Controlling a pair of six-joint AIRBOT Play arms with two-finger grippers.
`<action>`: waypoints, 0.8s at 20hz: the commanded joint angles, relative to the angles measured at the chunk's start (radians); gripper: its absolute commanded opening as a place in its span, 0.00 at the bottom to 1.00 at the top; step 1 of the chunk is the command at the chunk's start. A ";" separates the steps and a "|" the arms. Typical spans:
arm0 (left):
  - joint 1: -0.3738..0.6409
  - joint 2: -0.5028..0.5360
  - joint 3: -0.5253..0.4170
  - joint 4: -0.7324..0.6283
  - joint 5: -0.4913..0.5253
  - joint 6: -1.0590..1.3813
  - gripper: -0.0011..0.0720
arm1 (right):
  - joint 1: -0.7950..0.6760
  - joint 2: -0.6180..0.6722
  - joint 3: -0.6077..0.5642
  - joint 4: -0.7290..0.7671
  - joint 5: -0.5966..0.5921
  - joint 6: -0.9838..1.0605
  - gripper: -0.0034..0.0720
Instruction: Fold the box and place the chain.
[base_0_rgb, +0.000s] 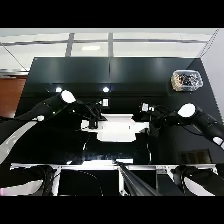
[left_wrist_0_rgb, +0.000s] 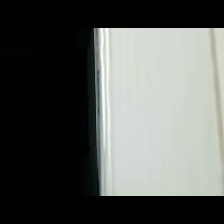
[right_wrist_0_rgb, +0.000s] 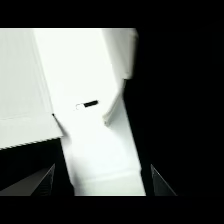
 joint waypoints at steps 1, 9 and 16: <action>0.000 0.001 0.001 0.000 0.007 0.011 0.05 | 0.065 -0.014 -0.021 -0.001 -0.008 -0.016 0.97; 0.000 0.001 0.001 0.000 0.007 0.011 0.05 | 0.125 -0.016 -0.024 -0.014 -0.005 -0.014 0.97; 0.001 0.001 0.001 0.000 0.009 0.011 0.05 | 0.131 -0.016 -0.052 0.084 0.010 -0.014 0.97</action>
